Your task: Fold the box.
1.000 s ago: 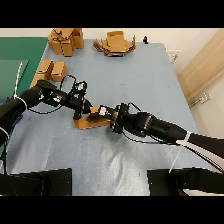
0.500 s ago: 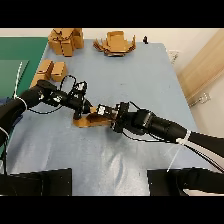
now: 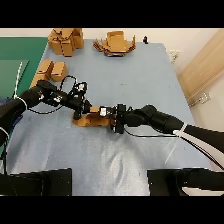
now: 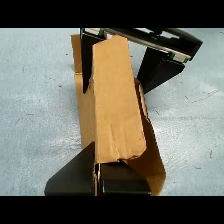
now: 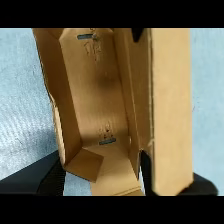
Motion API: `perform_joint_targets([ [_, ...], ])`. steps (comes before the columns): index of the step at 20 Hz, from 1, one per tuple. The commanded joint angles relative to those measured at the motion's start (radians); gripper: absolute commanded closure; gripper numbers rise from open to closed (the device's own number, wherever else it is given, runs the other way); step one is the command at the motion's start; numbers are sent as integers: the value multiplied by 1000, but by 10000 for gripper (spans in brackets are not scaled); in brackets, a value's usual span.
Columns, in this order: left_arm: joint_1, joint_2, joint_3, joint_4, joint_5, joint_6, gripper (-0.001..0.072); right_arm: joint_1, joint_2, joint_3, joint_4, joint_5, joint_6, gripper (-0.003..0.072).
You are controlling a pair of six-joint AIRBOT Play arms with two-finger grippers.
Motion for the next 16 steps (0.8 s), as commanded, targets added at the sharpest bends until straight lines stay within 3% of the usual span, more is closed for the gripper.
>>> perform_joint_targets([
  [1, 0, -6, 0, 6, 6, 0, 693, -51, -41, 35, 164, -31, -171, 8],
  [8, 0, -6, 0, 6, 17, 0, 693, -56, -158, 124, 247, -100, -208, 8],
  [16, 0, -6, 0, 6, 68, -9, 691, -112, -169, 151, 325, -209, -235, 8],
])
